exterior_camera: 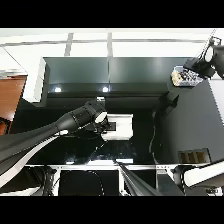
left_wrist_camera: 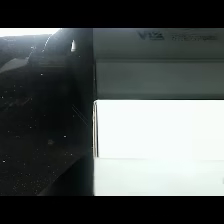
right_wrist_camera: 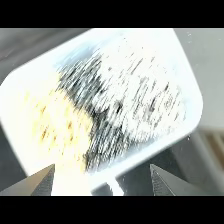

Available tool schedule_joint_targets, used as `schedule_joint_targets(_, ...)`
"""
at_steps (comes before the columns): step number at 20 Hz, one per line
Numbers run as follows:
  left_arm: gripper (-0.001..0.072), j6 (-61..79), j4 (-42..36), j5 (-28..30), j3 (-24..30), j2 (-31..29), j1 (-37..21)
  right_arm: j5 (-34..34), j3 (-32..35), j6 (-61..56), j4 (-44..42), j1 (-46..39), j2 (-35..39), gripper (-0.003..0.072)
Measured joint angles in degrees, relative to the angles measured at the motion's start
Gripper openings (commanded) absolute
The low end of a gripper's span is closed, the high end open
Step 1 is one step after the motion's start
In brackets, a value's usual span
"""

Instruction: Fold the box and place the chain.

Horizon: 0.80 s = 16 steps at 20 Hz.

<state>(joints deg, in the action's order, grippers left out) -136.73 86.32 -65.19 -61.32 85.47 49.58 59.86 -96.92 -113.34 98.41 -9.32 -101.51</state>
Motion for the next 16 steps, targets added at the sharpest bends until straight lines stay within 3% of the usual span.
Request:
schedule_joint_targets(2, 0.0025, 0.0, 0.0, -0.2, 0.0, 0.0, 0.0, 5.5, -9.9, 0.2, -1.0, -1.3, -6.9, 0.0707)
schedule_joint_targets(5, 0.0025, 0.0, 0.0, -0.3, 0.0, 0.0, 0.0, 10.2, -17.3, 0.3, -2.0, -2.7, -13.2, 0.0707)
schedule_joint_targets(10, 0.0025, 0.0, 0.0, -0.4, 0.0, 0.0, 0.0, 11.2, -21.0, 0.2, -4.1, -5.1, -18.2, 0.0706)
schedule_joint_targets(11, 0.0026, 0.0, 0.0, -0.5, 0.0, 0.0, 0.0, 10.6, -21.3, 0.2, -4.7, -5.5, -18.6, 0.0686)
schedule_joint_targets(12, 0.0025, 0.0, 0.0, -0.6, 0.0, 0.0, 0.0, 9.7, -21.5, 0.2, -5.5, -5.8, -19.1, 0.0599)
schedule_joint_targets(16, 0.0025, 0.0, 0.0, -0.7, 0.0, 0.0, 0.0, 7.8, -21.9, 0.2, -6.8, -6.7, -20.1, 0.0580)
